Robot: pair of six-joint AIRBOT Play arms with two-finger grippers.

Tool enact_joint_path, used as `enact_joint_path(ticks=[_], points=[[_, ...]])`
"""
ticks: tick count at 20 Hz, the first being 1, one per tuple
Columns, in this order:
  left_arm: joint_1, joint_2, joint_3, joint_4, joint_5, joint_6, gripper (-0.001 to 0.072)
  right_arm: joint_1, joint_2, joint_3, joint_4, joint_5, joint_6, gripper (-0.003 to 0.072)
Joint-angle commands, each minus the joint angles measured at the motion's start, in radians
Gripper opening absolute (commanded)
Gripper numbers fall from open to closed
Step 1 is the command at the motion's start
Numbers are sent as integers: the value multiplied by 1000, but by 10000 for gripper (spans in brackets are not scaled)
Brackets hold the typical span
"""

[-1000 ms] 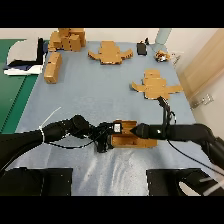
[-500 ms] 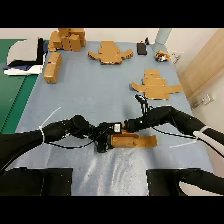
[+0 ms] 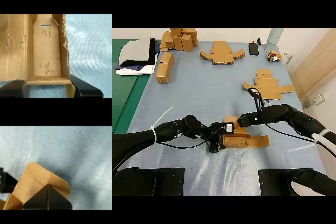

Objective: Fold the box.

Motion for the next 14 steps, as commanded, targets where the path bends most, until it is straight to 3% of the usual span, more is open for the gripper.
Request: enact_joint_path(ticks=[1,5,8,9,10,11,14], points=[[0,-1,0,0,0,0,461,0,158,-2,-134,-137,27,5],[0,-1,0,0,0,0,461,1,385,-28,-186,-338,93,5],[0,-1,0,0,0,0,461,19,553,-133,-177,-443,39,7],[0,-1,0,0,0,0,462,22,589,-177,-203,-448,-1,74],[0,-1,0,0,0,0,461,24,614,-215,-262,-433,-53,295],[0,-1,0,0,0,0,461,24,622,-244,-314,-411,-140,423],[0,-1,0,0,0,0,461,24,589,-296,-355,-275,-433,484]])
